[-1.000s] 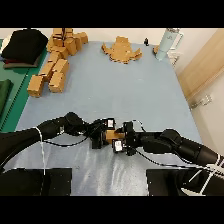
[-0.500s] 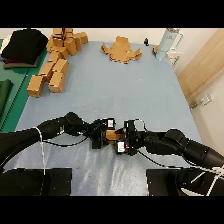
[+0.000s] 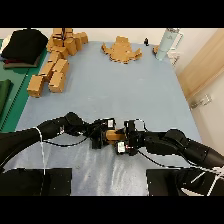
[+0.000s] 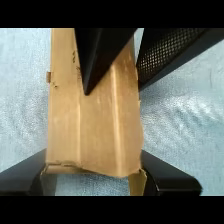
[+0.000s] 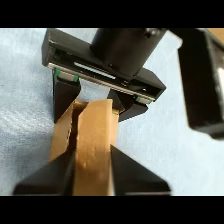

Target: Fold the box.

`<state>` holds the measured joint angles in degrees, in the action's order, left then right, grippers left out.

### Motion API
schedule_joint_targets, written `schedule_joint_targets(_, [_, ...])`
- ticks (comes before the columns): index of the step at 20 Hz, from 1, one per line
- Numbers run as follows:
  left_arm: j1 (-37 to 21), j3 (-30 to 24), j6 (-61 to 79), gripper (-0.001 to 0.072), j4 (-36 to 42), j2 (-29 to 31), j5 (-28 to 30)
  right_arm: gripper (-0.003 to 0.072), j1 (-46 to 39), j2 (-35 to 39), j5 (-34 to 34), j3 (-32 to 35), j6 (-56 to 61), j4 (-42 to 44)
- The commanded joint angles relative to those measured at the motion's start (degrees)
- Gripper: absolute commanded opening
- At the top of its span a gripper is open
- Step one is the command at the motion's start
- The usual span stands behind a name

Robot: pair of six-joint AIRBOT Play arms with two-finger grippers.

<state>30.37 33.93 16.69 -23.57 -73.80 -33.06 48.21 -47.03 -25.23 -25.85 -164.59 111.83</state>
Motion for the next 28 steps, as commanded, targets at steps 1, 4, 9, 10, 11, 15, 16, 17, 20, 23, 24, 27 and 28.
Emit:
schedule_joint_targets(1, [-0.02,0.07,0.00,0.0449,-0.02,-0.02,0.02,0.0521,0.04,0.26,0.07,-0.04,0.02,0.92])
schedule_joint_targets(4, [-0.02,0.07,0.00,0.0450,-0.02,-0.02,0.02,0.0523,0.04,1.53,-1.16,-0.04,0.02,4.02])
schedule_joint_targets(9, [-0.02,0.07,0.00,0.0449,-0.02,-0.02,0.02,0.0523,0.00,7.34,-3.08,-0.04,0.07,9.40])
schedule_joint_targets(10, [-0.02,0.07,0.00,0.0450,-0.02,-0.02,0.02,0.0523,-0.02,8.68,-3.06,-0.04,0.04,9.49])
schedule_joint_targets(11, [-0.02,0.07,0.00,0.0449,-0.02,-0.02,0.02,0.0523,-0.07,9.60,-3.06,-0.04,0.04,9.29])
schedule_joint_targets(15, [-0.02,0.04,0.00,0.0449,-0.02,-0.02,0.00,0.0522,-1.36,9.77,-2.47,-0.02,0.07,7.98])
schedule_joint_targets(16, [-0.02,0.07,0.00,0.0450,-0.02,-0.02,0.02,0.0521,-2.03,8.87,-2.14,-0.02,0.04,7.34])
schedule_joint_targets(17, [-0.02,0.07,0.00,0.0449,-0.02,-0.02,0.00,0.0520,-2.73,7.76,-1.51,-0.02,0.04,6.78])
schedule_joint_targets(20, [-0.02,0.07,0.00,0.0449,-0.02,-0.02,0.00,0.0512,-3.82,4.48,0.28,-0.02,0.02,6.27])
schedule_joint_targets(23, [-0.02,0.07,0.00,0.0449,-0.02,-0.02,0.00,0.0512,-3.78,2.78,-0.37,-0.02,0.02,6.45])
schedule_joint_targets(24, [-0.02,0.07,0.00,0.0449,-0.02,-0.02,0.02,0.0512,-3.78,2.23,-0.35,-0.02,0.00,6.45])
schedule_joint_targets(27, [-0.02,0.07,0.00,0.0450,-0.02,-0.02,0.02,0.0512,-3.72,1.22,-0.90,-0.02,0.00,6.62])
schedule_joint_targets(28, [-0.02,0.04,0.00,0.0449,-0.02,-0.02,0.02,0.0512,-3.41,1.20,-1.22,-0.02,0.02,6.95])
